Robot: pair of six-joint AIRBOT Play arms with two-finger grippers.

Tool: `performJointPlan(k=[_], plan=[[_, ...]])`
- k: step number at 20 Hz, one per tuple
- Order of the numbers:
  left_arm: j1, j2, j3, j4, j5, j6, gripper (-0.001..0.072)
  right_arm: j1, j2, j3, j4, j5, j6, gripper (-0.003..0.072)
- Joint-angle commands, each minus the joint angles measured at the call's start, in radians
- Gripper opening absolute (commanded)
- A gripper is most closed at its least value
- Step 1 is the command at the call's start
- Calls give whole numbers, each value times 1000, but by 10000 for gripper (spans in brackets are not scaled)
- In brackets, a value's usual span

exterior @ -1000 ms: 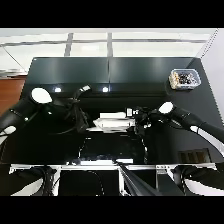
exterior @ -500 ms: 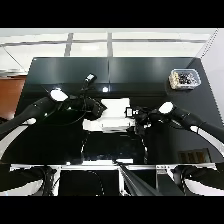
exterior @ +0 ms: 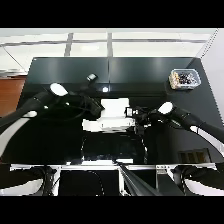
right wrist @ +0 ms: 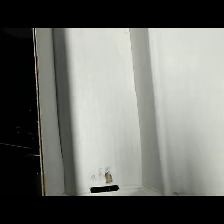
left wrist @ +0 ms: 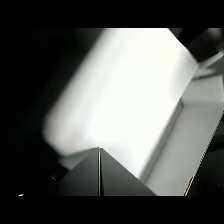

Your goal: Fold the box and place the chain.

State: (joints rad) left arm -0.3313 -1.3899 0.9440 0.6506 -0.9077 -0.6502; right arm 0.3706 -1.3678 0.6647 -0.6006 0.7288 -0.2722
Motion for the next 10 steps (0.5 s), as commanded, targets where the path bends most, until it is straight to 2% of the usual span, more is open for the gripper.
performJointPlan(k=[1,4,5,6,7,8,10], plan=[[79,161,27,110,-109,-87,26,-1,-1,0,2,-1,1,11],[88,282,-137,54,-131,108,29,-1,-1,0,3,-9,7,11],[75,291,-191,47,-153,240,28,-1,-1,0,4,-9,7,11],[55,290,-233,65,-166,389,62,-1,-1,0,4,-10,7,11],[30,289,-266,94,-146,543,337,-1,-1,0,5,-10,7,11],[-1,288,-295,128,-78,666,713,-1,-1,0,5,-10,7,11],[-74,272,-313,234,89,677,710,-1,-1,0,5,-10,6,11]])
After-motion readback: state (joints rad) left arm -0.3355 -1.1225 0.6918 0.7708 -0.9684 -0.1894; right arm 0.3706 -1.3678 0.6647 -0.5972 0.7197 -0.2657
